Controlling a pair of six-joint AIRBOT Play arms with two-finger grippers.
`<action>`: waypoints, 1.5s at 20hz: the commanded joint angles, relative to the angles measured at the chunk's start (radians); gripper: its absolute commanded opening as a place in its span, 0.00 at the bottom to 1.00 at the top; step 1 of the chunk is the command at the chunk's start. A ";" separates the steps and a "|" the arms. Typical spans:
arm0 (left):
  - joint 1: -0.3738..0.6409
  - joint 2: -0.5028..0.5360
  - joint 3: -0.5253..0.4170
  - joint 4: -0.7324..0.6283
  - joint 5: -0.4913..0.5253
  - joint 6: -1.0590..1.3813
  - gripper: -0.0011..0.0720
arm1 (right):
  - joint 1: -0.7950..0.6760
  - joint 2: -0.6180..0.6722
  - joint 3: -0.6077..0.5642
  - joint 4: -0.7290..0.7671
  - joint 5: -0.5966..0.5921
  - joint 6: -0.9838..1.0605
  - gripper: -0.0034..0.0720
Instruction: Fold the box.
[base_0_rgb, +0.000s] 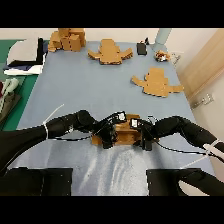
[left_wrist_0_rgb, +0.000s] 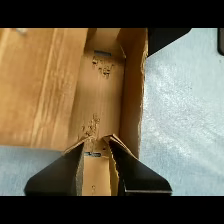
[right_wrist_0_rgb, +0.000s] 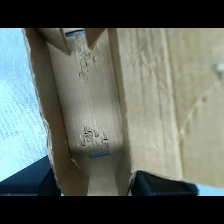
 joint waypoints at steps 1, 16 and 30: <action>-0.015 0.000 0.001 -0.010 0.019 0.001 0.33 | 0.001 -0.001 0.001 0.001 0.000 0.000 0.79; -0.011 0.004 0.001 0.024 -0.047 -0.035 0.64 | 0.001 -0.001 0.000 0.001 0.000 0.000 0.79; 0.352 0.337 -0.100 0.474 -0.357 -1.189 0.03 | 0.000 -0.001 0.000 0.001 0.000 0.000 0.79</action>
